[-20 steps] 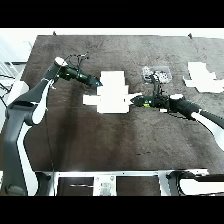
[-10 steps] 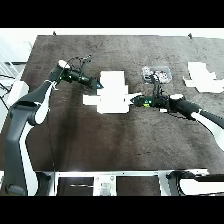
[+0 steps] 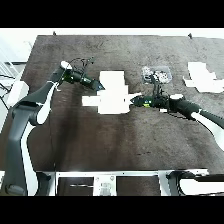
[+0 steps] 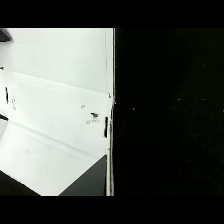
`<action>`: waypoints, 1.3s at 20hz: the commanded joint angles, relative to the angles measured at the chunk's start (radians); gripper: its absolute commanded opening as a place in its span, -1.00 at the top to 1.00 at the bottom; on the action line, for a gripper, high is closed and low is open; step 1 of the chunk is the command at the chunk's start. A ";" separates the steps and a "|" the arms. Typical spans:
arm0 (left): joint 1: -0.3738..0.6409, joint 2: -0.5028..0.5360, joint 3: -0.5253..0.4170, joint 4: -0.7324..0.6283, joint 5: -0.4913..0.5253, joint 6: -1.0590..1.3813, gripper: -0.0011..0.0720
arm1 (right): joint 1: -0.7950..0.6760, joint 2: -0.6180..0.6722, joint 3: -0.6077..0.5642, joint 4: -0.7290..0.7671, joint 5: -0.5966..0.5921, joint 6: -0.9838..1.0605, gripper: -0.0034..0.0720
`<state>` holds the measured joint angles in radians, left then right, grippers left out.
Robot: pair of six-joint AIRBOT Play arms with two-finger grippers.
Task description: Fold the box and place the chain.
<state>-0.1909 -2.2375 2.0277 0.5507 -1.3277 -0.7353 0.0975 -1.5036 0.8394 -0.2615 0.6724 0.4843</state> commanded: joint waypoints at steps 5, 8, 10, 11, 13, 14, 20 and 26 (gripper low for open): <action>0.002 -0.002 0.001 -0.022 -0.008 0.012 0.71 | 0.000 -0.001 0.000 -0.001 0.000 0.000 0.88; 0.002 -0.002 0.001 -0.021 -0.010 0.050 0.91 | -0.001 -0.001 0.000 0.000 0.000 0.000 0.67; 0.002 -0.002 0.001 -0.021 -0.026 0.154 0.91 | -0.009 0.000 0.000 0.000 0.000 0.001 -0.07; 0.002 -0.002 0.001 -0.021 -0.028 0.209 0.91 | -0.021 0.002 0.000 0.000 0.008 0.001 -0.07; 0.002 -0.002 0.001 -0.023 -0.069 0.356 0.92 | -0.068 0.016 0.000 0.000 0.056 0.001 -0.07; 0.002 -0.001 0.001 -0.030 -0.082 0.407 0.93 | -0.098 0.027 0.000 0.000 0.074 0.001 -0.07; 0.001 0.023 -0.025 -0.097 -0.123 0.621 0.93 | -0.264 0.055 0.000 0.053 0.084 0.001 -0.07; 0.001 0.159 -0.287 -0.156 0.058 0.897 0.93 | -0.268 0.055 0.000 0.052 0.053 -0.002 -0.07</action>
<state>-0.1905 -2.1311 1.8519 0.4297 -1.3651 0.0044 -0.1619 -1.4494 0.8394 -0.2146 0.7391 0.4847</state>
